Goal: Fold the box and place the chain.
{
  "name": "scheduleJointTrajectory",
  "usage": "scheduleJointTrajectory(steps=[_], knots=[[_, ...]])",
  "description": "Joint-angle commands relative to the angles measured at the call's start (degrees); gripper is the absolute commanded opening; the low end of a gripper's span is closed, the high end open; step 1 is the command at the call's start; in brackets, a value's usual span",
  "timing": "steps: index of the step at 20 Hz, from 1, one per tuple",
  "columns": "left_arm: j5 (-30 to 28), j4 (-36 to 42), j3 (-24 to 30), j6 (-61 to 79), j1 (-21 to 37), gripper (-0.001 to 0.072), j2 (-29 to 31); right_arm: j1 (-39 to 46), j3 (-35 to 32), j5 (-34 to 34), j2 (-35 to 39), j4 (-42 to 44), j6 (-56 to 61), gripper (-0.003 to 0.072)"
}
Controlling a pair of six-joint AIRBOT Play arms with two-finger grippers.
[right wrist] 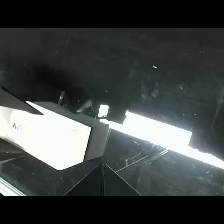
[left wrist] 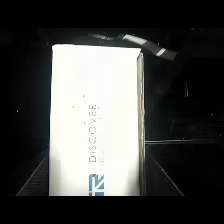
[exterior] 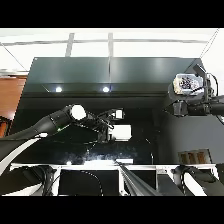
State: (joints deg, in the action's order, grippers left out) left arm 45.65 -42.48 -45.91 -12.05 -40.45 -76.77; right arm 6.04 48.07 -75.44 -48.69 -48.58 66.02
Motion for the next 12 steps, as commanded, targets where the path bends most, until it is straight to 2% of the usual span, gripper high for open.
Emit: scheduleJointTrajectory(steps=[1, 4, 5, 6, 7, 9, 12], knots=[[-3.8, -3.3, 0.0, -0.2, -2.0, 0.0709, -1.6, 0.0, 0.0, 0.9, 0.0, -0.1, 0.0, 0.0003], [-5.0, -4.0, 0.0, -0.6, -4.0, 0.0695, -3.8, 0.0, 0.0, 0.8, 0.0, -0.1, 0.0, 0.0003], [-4.9, -4.4, -0.1, -2.8, -4.2, 0.0551, -3.7, 0.0, 0.0, 0.8, 0.0, -0.1, 0.0, 0.0003], [-4.9, -5.7, -0.1, -5.5, -4.0, 0.0345, -3.2, 0.0, 0.0, 0.8, 0.0, -0.1, 0.0, 0.0003], [-4.8, -7.1, -0.1, -7.9, -3.2, 0.0287, -2.2, 0.0, 0.0, 0.8, 0.0, -0.1, 0.0, 0.0003], [-4.2, -9.7, -0.1, -13.4, 0.5, 0.0286, 0.9, 0.0, 0.0, 0.7, 0.0, -0.1, 0.0, 0.0003], [-4.2, -17.9, -0.2, -23.9, 12.8, 0.0287, 6.1, 0.0, 0.0, 0.8, 0.0, -0.1, 0.0, 0.0003]])
